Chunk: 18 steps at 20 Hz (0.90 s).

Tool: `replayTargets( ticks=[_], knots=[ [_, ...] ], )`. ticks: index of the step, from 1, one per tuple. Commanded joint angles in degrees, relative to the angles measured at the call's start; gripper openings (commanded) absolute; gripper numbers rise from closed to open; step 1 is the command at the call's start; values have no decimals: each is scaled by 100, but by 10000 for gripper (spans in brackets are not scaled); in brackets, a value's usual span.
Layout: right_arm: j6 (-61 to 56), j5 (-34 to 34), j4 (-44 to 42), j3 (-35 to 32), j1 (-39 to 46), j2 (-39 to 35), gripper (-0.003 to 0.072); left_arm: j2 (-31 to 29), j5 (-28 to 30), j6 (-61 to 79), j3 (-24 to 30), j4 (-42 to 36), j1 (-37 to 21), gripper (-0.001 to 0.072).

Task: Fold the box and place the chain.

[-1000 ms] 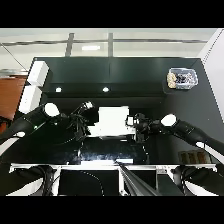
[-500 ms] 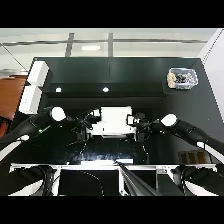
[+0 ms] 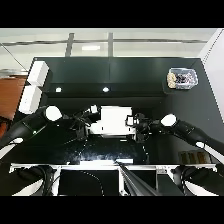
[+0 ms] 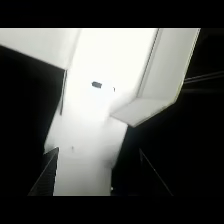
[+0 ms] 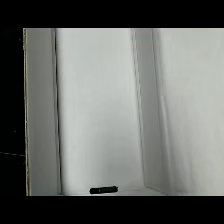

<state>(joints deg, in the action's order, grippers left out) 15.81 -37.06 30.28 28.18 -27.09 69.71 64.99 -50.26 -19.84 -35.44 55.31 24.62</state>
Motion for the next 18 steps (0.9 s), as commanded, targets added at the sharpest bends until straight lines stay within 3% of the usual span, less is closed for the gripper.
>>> replayTargets(
  ticks=[1,4,9,11,14,18],
  knots=[
    [-13,9,0,0,0,-2,622,-177,-227,-4,-2,22,-201,584],
    [-13,9,0,0,0,-2,622,-170,-55,190,-2,15,-170,584],
    [-13,9,0,0,0,-2,622,-173,828,186,-11,-142,-173,583],
    [-13,11,0,0,0,-2,622,-173,935,179,-24,-339,-177,583],
    [-13,11,0,0,0,-2,622,-162,737,214,-22,-103,-173,581],
    [-13,9,0,0,0,-2,622,15,61,1178,-20,-66,-81,581]
  ],
)
